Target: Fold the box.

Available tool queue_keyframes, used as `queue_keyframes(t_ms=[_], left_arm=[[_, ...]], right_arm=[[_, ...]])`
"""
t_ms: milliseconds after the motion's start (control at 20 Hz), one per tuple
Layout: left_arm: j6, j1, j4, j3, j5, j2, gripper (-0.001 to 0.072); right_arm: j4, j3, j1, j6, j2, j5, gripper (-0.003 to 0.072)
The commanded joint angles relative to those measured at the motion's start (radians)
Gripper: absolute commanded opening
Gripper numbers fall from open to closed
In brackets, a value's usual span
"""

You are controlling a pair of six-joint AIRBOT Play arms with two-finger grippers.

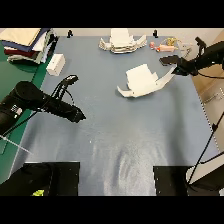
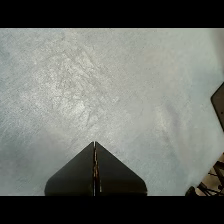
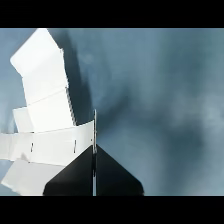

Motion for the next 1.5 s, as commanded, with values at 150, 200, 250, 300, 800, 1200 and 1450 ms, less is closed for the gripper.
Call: queue_keyframes(t_ms=[150,200,250,300,800,1200,1450], left_arm=[[0.0,0.0,0.0,0.0,0.0,0.0,0.0014],[0.0,0.0,0.0,0.0,0.0,0.0,0.0014],[0.0,0.0,0.0,0.0,0.001,0.0,0.0014],[0.0,0.0,0.0,0.0,0.0,0.0,0.0013],[0.0,0.0,0.0,0.0,0.001,0.0,0.0013],[0.0,0.0,0.0,0.0,0.0,0.0,0.0014],[0.0,0.0,0.0,0.0,0.0,0.0,0.0013]], right_arm=[[0.016,-0.637,0.146,0.081,0.443,0.153,-0.0004],[0.016,-0.747,0.174,0.108,0.529,0.183,-0.0004],[0.014,-0.85,0.207,0.139,0.612,0.202,-0.0004],[0.002,-0.935,0.24,0.169,0.681,0.22,-0.0004],[-0.169,-1.17,0.346,0.307,0.874,0.218,0.0353],[-0.17,-0.891,0.345,0.134,0.558,0.019,0.0352],[-0.072,-0.865,0.347,0.061,0.428,-0.041,0.034]])
